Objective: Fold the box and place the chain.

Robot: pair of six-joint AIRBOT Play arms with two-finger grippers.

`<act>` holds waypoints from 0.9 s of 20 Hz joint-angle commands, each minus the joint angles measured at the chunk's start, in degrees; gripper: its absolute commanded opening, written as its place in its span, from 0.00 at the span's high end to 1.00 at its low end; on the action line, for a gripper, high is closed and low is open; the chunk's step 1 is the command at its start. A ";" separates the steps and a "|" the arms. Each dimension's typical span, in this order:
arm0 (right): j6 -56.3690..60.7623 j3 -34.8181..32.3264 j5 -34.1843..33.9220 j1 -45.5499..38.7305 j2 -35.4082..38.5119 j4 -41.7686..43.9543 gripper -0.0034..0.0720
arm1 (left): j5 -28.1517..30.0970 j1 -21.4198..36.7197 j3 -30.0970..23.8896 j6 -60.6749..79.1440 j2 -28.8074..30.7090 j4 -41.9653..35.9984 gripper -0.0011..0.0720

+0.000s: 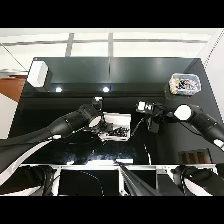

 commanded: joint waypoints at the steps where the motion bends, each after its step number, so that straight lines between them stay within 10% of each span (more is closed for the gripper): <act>1: 7.28 2.03 3.54 -0.04 4.33 -0.44 0.90 | 0.04 0.04 0.07 0.00 -0.02 0.00 0.95; 8: 15.74 10.29 16.06 -0.04 6.16 0.68 0.90 | 0.02 0.04 0.07 0.00 -0.02 -0.22 0.95; 18: 16.57 23.28 35.06 -0.04 6.16 26.45 0.89 | 0.02 0.04 0.07 0.00 -0.02 -0.20 0.95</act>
